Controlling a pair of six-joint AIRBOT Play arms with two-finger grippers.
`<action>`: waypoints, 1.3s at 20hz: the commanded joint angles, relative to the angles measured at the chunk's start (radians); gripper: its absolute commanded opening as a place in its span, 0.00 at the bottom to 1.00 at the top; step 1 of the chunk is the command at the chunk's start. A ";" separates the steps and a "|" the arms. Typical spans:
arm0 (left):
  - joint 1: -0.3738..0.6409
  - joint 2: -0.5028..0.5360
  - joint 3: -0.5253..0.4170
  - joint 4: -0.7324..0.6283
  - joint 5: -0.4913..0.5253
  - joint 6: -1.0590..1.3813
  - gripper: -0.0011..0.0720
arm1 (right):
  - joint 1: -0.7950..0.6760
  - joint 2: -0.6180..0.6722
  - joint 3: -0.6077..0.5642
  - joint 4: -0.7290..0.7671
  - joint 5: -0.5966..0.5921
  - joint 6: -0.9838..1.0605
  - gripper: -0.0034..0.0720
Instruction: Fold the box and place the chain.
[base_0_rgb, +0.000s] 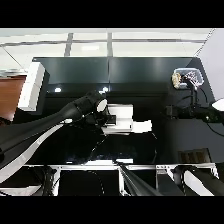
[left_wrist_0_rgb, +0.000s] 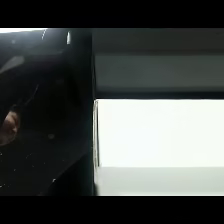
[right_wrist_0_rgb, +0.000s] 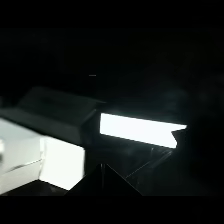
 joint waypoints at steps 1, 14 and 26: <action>0.001 -0.001 0.001 -0.001 0.004 0.000 0.05 | -0.056 -0.021 -0.100 -0.024 -0.050 0.211 0.07; 0.001 -0.001 0.001 -0.005 0.003 0.000 0.05 | 0.281 -0.269 -0.126 0.250 -0.113 0.080 0.07; 0.001 -0.001 0.001 -0.005 0.002 0.000 0.05 | 0.278 -0.268 0.084 0.226 0.141 -0.031 0.74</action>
